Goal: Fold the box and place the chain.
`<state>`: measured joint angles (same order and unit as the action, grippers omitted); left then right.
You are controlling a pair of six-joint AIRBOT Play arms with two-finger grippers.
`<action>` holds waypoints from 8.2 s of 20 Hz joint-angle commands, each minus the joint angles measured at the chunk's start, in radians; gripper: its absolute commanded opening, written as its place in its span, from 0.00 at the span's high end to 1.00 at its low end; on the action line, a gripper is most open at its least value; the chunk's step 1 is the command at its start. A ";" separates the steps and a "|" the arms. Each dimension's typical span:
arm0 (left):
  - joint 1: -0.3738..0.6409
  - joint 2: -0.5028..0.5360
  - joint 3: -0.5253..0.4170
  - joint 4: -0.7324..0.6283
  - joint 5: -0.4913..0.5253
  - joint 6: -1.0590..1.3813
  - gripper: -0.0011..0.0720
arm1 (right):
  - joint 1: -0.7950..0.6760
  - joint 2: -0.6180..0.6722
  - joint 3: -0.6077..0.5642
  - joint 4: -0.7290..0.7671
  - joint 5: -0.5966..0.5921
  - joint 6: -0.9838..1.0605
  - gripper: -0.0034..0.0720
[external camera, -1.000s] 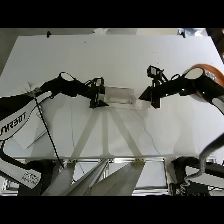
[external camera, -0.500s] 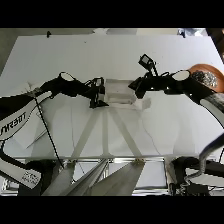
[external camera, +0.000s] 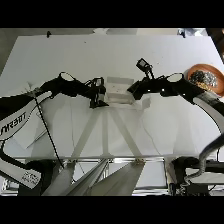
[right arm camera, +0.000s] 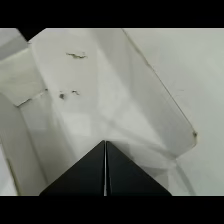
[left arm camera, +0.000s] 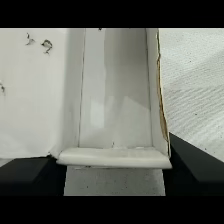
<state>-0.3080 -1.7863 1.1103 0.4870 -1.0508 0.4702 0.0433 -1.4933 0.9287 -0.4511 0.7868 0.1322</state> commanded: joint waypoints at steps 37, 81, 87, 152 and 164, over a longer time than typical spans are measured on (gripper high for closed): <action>0.001 0.001 0.000 0.000 0.000 0.001 0.61 | 0.008 0.036 -0.010 -0.380 0.164 -0.407 0.71; 0.001 0.001 0.000 0.000 0.000 0.001 0.61 | 0.048 0.309 -0.010 -0.275 0.196 -0.197 0.93; 0.001 0.001 0.000 0.000 0.000 0.001 0.61 | -0.022 0.414 -0.022 -0.759 0.163 0.610 0.93; 0.001 0.001 0.000 0.000 0.000 0.001 0.61 | -0.042 0.111 -0.147 -0.128 0.071 0.654 0.41; 0.001 0.001 0.000 0.000 0.000 0.001 0.61 | 0.032 0.111 -0.145 -0.218 -0.035 0.863 0.41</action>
<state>-0.3080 -1.7863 1.1103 0.4862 -1.0508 0.4706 0.0589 -1.3815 0.7822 -0.6788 0.7700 0.9588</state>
